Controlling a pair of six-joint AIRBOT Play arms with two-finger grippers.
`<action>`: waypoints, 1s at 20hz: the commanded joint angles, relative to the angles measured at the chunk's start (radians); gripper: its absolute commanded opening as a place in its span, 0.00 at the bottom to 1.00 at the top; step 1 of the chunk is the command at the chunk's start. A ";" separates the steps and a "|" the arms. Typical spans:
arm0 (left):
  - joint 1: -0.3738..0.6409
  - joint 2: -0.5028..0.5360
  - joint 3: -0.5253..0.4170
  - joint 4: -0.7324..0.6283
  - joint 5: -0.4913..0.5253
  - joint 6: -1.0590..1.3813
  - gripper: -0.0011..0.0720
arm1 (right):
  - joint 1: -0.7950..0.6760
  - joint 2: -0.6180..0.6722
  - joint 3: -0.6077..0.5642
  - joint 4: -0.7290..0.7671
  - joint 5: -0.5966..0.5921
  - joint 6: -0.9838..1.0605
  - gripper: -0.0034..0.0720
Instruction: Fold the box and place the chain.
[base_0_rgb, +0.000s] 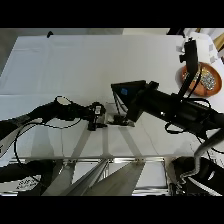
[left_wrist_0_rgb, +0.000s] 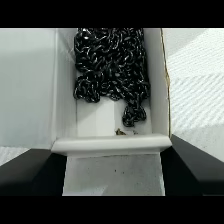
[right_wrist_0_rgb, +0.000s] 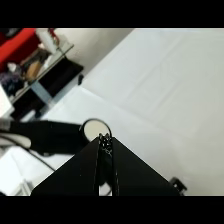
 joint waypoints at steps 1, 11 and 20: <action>0.000 0.000 0.001 0.000 0.000 0.000 0.36 | 0.001 -0.008 0.004 0.022 -0.080 -0.002 0.06; 0.000 0.000 0.001 0.000 0.000 0.000 0.36 | 0.003 -0.008 0.005 0.163 -0.149 0.002 0.06; 0.000 0.000 0.001 0.000 0.000 0.000 0.36 | 0.021 -0.108 0.004 -0.084 0.237 -0.015 0.06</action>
